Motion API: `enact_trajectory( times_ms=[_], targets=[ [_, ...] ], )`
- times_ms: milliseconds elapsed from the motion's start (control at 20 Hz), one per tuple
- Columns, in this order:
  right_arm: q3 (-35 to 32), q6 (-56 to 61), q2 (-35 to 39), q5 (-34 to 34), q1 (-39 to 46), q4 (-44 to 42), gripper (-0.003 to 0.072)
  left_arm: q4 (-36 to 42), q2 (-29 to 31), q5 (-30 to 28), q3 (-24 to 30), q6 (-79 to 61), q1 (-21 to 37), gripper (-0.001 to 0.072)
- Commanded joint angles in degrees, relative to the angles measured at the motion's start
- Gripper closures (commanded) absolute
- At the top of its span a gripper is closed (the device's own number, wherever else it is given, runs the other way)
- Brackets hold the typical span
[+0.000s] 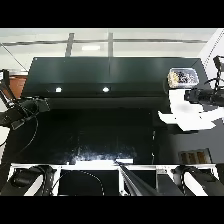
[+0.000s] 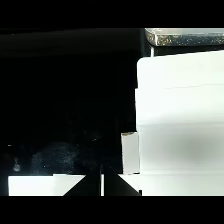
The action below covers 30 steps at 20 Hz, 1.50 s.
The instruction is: Fold the box and place the chain.
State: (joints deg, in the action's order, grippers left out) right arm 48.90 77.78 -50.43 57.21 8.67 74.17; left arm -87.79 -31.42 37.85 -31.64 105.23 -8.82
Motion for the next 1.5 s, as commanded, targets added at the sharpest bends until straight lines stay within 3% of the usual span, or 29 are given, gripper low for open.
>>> enact_trajectory(
  times_ms=[0,300,550,600,700,800,900,1000,1150,1300,1450],
  targets=[
    [0.00,0.02,0.04,0.02,0.02,-0.02,0.0657,-0.02,0.00,-0.02,0.02,0.00,0.07,0.0678],
    [-0.02,0.02,0.00,-1.29,0.00,-1.20,0.0658,1.73,-0.35,-2.86,0.02,0.04,0.02,0.0678],
    [0.00,0.04,-0.02,-13.38,-0.04,-3.85,0.0657,3.76,-3.58,-2.71,0.02,0.02,0.02,0.0676],
    [0.00,0.04,-0.02,-15.34,-0.04,-3.87,0.0657,4.15,-4.20,-2.78,0.02,0.02,-0.15,0.0640],
    [-0.02,0.09,-0.15,-16.20,-0.04,-4.11,0.0649,4.39,-5.64,-2.86,0.02,0.11,-0.20,0.0013],
    [-0.02,0.61,-1.27,-11.91,-0.09,-4.02,-0.0008,4.50,-6.29,-1.84,-0.04,-0.07,-0.20,0.0008],
    [-0.02,1.29,-3.43,-9.35,0.04,-1.62,-0.0023,4.44,-6.32,-1.20,-0.04,-1.01,-0.20,0.0008],
    [0.04,7.78,-5.53,-10.43,1.55,7.02,-0.0021,4.42,-6.29,-1.03,-0.04,-1.95,-0.20,0.0009],
    [1.36,20.81,-8.68,-12.52,14.56,19.26,-0.0016,4.31,-6.29,0.98,-0.04,-1.97,-0.20,0.0009],
    [6.49,20.81,-14.49,-9.84,33.51,13.16,-0.0015,4.26,-6.29,2.95,-0.04,-2.01,-0.20,0.0008],
    [12.59,7.19,-22.62,-1.99,47.41,-3.50,-0.0015,4.28,-6.32,2.86,-0.04,-2.01,-0.20,0.0009]
  ],
)
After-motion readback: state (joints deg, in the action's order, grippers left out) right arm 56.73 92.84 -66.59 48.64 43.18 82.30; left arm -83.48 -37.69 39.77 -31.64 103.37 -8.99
